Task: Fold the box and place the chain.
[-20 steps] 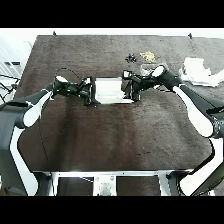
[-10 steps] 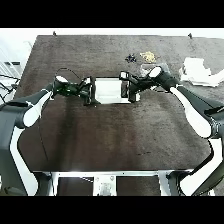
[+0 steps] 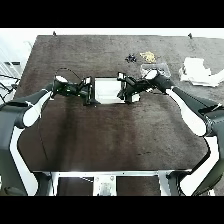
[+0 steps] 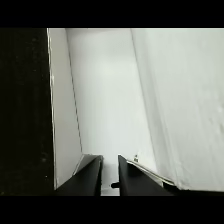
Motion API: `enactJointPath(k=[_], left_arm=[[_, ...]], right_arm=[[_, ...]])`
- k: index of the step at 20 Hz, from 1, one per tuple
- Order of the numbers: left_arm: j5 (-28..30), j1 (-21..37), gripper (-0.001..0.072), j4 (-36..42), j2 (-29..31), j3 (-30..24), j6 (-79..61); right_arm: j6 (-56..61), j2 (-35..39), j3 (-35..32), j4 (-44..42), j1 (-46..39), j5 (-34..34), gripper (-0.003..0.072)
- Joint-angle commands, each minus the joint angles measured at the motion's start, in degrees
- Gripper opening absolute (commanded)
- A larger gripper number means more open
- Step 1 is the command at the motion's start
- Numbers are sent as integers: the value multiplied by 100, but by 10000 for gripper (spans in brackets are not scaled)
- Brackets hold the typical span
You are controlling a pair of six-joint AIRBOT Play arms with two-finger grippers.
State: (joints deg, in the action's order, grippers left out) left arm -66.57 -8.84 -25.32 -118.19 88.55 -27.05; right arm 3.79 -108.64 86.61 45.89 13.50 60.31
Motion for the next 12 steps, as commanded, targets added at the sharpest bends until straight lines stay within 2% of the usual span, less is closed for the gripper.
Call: enactJointPath(k=[1, 5, 6, 12], left_arm=[[7, -4, 530, 4, -4, 0, 2], [7, -4, 530, 4, -2, 0, 2], [9, -4, 531, 4, -2, 0, 2], [9, -4, 530, 4, -2, 0, 2]], right_arm=[[-2, -83, -2, -92, 2, -55, 278], [-7, -83, -2, -90, 0, -76, 500], [-52, -83, -2, -90, 0, -74, 519], [-269, -81, -2, -90, 0, -72, 519]])
